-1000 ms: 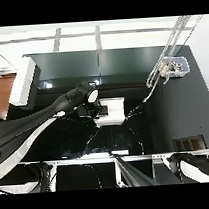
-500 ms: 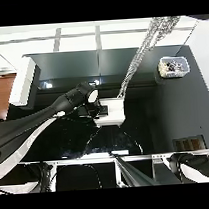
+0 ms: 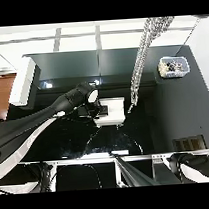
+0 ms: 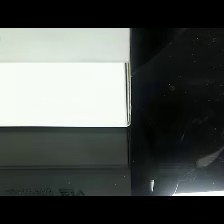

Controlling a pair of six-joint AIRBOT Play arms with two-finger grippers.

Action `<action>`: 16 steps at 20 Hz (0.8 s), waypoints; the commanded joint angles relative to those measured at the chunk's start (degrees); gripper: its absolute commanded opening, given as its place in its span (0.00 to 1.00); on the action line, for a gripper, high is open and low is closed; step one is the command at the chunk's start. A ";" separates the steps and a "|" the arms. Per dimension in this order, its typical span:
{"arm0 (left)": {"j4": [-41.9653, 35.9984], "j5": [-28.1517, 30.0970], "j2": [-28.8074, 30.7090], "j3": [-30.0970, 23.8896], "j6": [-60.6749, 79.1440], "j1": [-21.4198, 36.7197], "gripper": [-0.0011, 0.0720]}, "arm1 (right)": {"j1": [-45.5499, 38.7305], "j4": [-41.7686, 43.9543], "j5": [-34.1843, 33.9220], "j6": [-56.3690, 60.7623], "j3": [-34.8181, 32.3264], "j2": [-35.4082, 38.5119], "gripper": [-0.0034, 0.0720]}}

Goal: Fold the box and place the chain.

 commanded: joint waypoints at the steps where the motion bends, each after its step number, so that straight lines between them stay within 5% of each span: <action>1: 0.02 0.07 -0.04 0.00 0.00 0.02 0.05 | 0.07 3.76 -0.42 -0.33 0.00 0.00 0.06; 10: 0.02 0.15 -0.04 0.00 0.00 0.02 0.05 | 0.13 7.41 -3.32 -0.74 -0.02 0.00 0.06; 16: 0.02 0.37 -0.04 0.00 0.02 0.02 0.05 | 7.43 0.87 -5.57 -0.92 -0.02 -0.52 0.06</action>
